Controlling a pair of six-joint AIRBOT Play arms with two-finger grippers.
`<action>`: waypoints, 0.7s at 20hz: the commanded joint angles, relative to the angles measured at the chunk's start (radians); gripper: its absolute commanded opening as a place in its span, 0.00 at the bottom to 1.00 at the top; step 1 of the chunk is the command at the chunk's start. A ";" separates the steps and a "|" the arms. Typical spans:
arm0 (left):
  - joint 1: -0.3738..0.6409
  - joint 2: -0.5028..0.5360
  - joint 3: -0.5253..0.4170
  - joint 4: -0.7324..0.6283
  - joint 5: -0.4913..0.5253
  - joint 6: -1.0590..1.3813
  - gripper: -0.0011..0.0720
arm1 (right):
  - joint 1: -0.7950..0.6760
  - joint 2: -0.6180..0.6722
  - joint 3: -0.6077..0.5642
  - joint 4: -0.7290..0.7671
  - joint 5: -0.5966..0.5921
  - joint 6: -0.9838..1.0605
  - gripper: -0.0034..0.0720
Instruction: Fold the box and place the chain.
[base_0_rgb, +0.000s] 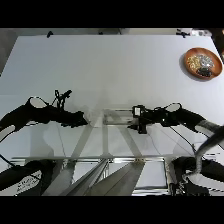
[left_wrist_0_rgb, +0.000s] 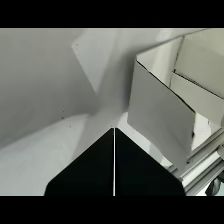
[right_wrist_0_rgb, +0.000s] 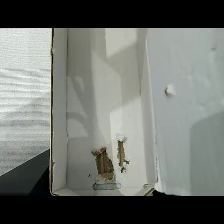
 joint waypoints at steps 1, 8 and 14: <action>-0.014 -0.041 -0.001 -0.031 0.052 0.005 0.02 | 0.000 0.001 0.000 0.000 0.000 0.000 0.58; -0.103 -0.068 0.000 -0.076 0.121 0.013 0.02 | 0.000 0.001 0.000 0.000 0.000 0.000 0.58; -0.132 -0.068 0.000 -0.185 0.120 0.085 0.02 | 0.000 0.001 0.000 0.000 0.000 0.000 0.58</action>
